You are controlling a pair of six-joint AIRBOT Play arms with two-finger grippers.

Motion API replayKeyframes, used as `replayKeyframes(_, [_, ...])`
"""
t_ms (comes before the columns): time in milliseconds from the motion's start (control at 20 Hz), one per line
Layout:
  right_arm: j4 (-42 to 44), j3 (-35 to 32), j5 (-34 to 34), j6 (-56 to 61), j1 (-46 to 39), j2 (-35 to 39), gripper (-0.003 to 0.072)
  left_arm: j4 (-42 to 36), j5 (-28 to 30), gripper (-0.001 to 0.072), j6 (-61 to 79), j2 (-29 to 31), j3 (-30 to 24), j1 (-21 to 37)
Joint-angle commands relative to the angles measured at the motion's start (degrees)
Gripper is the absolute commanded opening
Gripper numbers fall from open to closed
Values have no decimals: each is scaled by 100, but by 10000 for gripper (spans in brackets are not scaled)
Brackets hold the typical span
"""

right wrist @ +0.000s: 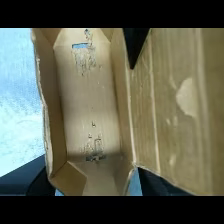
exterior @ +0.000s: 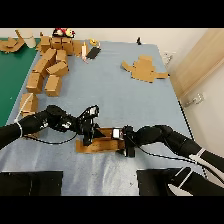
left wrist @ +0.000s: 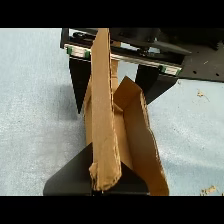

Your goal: Fold the box.

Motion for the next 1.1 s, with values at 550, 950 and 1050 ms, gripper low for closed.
replayKeyframes(550, [0,4,-9,-15,7,-186,564,2,0,11,2,0,-2,2])
replayKeyframes(950, [2,4,-15,-15,7,-197,473,2,0,11,2,0,-2,2])
replayKeyframes(1050, [2,4,-13,-15,7,-197,473,2,0,11,2,0,-2,2])
